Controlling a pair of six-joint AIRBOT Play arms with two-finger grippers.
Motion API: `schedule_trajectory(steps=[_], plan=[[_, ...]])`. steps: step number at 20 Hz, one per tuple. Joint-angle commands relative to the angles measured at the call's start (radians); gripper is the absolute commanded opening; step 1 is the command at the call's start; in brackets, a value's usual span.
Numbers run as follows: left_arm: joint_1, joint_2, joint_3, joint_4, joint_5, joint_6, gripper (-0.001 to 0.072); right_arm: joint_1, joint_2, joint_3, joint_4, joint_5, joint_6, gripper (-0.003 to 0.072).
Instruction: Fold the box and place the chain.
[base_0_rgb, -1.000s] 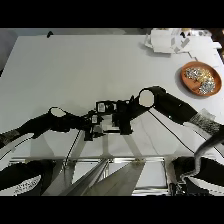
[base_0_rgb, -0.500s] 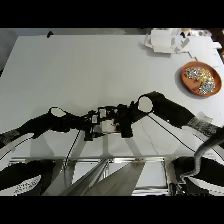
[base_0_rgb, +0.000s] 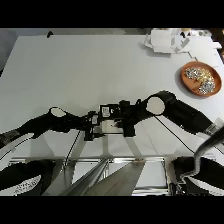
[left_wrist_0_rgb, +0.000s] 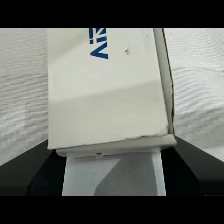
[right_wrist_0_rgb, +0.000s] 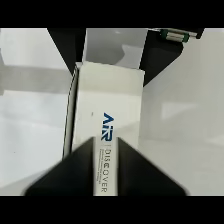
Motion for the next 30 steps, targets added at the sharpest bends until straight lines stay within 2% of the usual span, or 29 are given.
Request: schedule_trajectory(steps=[1,13,22,26,30], plan=[[0.0,0.0,0.0,-0.001,0.003,-0.002,0.0136,0.001,-0.008,-0.001,0.03,0.001,0.036,0.0023],[0.0,0.0,0.0,-0.001,0.003,-0.002,0.0136,0.008,-0.093,-0.092,0.045,-0.003,0.034,0.0022],[0.0,0.0,0.001,-0.001,0.003,-0.002,0.0136,0.008,-0.088,-0.13,0.044,-0.04,0.032,0.0023],[0.0,0.0,0.0,-0.001,0.003,-0.002,0.0136,0.008,-0.003,-0.13,0.045,-0.067,0.035,0.0025],[0.0,0.0,0.0,-0.001,0.003,-0.002,0.0136,-0.039,0.159,-0.13,0.04,-0.083,0.135,0.0025]])
